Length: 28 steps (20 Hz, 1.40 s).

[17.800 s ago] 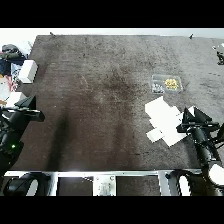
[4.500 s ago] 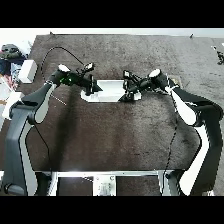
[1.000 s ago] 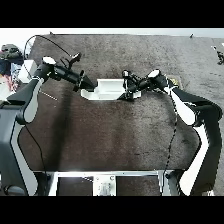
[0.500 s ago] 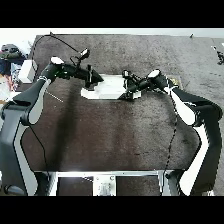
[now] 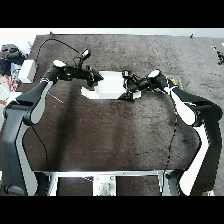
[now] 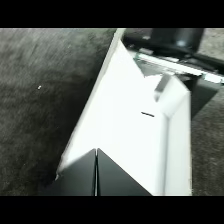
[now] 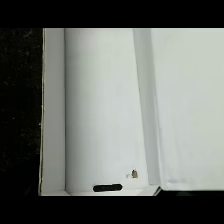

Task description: Fold the box and place the chain.

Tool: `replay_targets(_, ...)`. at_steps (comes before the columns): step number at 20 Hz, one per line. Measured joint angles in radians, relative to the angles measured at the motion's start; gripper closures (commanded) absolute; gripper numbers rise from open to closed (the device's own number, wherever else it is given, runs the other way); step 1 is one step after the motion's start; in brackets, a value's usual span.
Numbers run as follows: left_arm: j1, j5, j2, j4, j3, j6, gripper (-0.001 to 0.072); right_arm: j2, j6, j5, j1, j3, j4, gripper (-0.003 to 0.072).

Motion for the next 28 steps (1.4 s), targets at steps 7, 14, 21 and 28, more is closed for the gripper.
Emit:
replay_targets(7,-0.001,0.036,-0.021,0.016,-0.033,-0.013,0.0698,0.000,0.000,0.000,0.000,0.000,0.000,0.0232)
replay_targets(14,-0.020,0.037,-0.033,0.080,-0.035,-0.030,0.0698,0.000,0.001,0.001,0.000,0.000,0.000,0.0233)
replay_targets(21,0.011,0.006,0.043,0.112,-0.032,-0.032,0.0697,0.000,-0.001,0.000,0.000,0.000,-0.002,0.0232)
replay_targets(28,0.034,-0.118,0.119,0.288,-0.024,-0.001,0.0090,0.000,-0.001,0.000,0.000,0.000,-0.001,0.0232)
